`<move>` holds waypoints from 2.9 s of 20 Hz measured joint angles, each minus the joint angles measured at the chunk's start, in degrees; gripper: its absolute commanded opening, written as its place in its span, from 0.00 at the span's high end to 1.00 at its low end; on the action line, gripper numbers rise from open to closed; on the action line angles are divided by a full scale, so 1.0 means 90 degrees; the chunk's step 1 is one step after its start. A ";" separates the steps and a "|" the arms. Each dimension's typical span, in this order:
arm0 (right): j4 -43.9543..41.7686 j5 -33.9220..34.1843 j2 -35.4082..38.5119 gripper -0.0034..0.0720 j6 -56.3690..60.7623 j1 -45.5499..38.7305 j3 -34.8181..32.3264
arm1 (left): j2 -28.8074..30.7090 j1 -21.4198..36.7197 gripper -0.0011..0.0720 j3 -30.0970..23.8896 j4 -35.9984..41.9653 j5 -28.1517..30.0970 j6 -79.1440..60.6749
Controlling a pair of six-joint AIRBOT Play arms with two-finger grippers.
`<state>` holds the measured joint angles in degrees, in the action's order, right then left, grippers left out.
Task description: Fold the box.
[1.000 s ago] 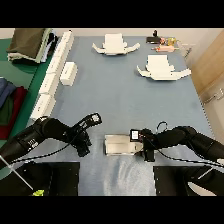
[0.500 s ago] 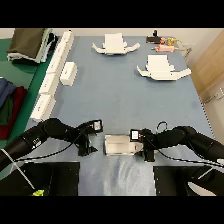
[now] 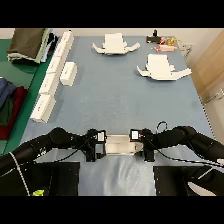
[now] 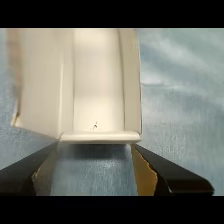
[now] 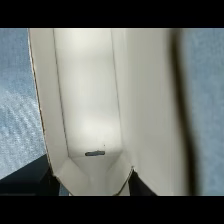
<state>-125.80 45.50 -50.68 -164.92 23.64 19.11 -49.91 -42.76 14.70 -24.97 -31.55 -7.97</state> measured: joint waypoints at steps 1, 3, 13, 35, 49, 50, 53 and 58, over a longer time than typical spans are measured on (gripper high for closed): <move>0.0002 0.0000 0.0000 0.39 -0.0002 0.0000 -0.0002 | -0.0061 -0.0049 0.04 -0.0005 0.0153 0.0090 -0.0063; 0.0002 0.0000 0.0000 0.39 -0.0002 0.0000 -0.0002 | -0.0155 -0.0148 0.04 -0.0007 0.0335 0.0202 -0.0129; 0.0007 0.0005 0.0000 0.39 -0.0017 0.0002 -0.0002 | -0.0330 -0.0585 0.04 -0.0007 0.0478 0.0345 -0.0379; 0.0005 0.0005 0.0005 0.39 -0.0005 0.0002 -0.0002 | -0.0595 -0.0605 0.34 0.0180 0.0304 0.0330 -0.0160; 0.0117 0.0124 0.0022 0.00 0.0425 -0.0005 0.0155 | -0.0600 -0.0605 0.34 0.0180 0.0301 0.0328 -0.0165; 0.0226 0.0233 0.0049 0.00 0.0597 -0.0005 0.0238 | -0.0600 -0.0607 0.34 0.0180 0.0301 0.0328 -0.0165; 0.0930 0.0716 0.0243 0.00 0.1333 -0.0005 0.0578 | -0.0600 -0.0605 0.34 0.0180 0.0304 0.0325 -0.0158; 0.2565 0.1919 0.0760 0.17 0.3553 -0.0005 0.1277 | -0.0600 -0.0607 0.34 0.0180 0.0296 0.0325 -0.0165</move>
<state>-102.72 62.76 -43.83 -132.94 23.59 30.61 -55.31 -48.23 16.32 -22.31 -28.62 -9.45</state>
